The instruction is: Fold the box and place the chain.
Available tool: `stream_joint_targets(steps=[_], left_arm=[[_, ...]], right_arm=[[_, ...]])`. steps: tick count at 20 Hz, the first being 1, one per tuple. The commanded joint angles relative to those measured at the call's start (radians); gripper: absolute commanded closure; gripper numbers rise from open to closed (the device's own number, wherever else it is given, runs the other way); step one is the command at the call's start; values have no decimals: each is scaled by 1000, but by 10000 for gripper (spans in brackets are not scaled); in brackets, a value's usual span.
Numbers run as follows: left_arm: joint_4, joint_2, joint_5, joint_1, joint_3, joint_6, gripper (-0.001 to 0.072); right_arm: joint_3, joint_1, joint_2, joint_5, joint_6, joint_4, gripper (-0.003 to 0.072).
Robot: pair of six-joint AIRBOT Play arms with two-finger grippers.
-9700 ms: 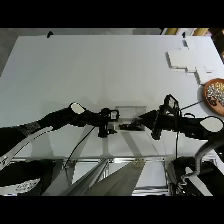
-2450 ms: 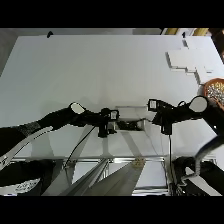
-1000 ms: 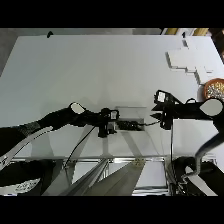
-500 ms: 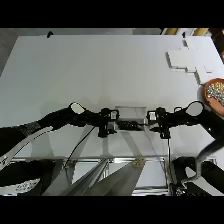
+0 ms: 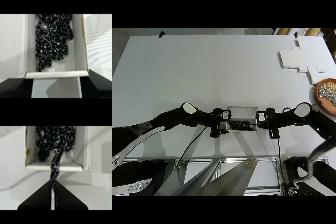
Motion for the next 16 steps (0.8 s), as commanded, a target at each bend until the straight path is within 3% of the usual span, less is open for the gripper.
stream_joint_targets(steps=[1, 5, 10, 12, 16], left_arm=[[0, 1, 0, 0, 0, 0, 617], [0, 1, 0, 0, 0, 0, 617], [0, 1, 0, 0, 0, 0, 617], [0, 1, 0, 0, 0, 0, 617], [0, 1, 0, 0, 0, 0, 617]], right_arm=[[0, 2, 91, 4, 143, -70, 668], [-1, 2, 255, 36, 142, 67, 668], [-1, 27, 273, 90, 139, 457, 667], [-1, 101, 272, 21, 138, 532, 667], [-1, 298, 232, -209, 139, 543, 667]])
